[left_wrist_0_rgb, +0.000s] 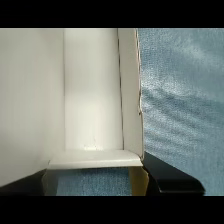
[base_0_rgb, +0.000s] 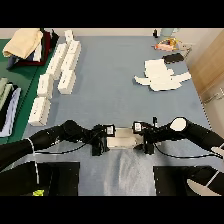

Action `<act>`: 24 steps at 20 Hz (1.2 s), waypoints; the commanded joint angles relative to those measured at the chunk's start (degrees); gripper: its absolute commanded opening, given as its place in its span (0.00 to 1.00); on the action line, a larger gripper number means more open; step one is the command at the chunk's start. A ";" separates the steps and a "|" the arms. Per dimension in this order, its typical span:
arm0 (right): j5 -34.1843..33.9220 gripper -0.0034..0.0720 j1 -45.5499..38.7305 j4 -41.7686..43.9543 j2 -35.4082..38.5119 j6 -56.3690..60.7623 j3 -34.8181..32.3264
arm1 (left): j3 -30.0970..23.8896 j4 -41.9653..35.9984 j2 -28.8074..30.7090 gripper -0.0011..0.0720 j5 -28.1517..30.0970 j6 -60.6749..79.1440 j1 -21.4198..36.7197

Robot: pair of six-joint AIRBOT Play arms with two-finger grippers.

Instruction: Fold the box.

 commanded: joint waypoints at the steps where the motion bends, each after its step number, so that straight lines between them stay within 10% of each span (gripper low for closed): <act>1: 0.04 0.72 0.00 0.00 0.04 0.00 0.02 | 0.07 0.02 -0.04 0.63 0.00 0.02 0.02; 5: 0.02 0.76 -0.02 -0.48 0.04 0.02 0.02 | 0.07 0.02 -0.02 0.63 0.00 0.02 0.00; 7: 0.00 1.00 -0.02 -0.44 0.04 0.07 0.02 | 0.07 0.02 -0.04 0.63 0.00 0.02 0.00; 24: 0.11 1.00 -0.02 -7.93 6.49 6.62 0.04 | 0.07 0.02 -0.02 0.63 0.00 0.02 0.00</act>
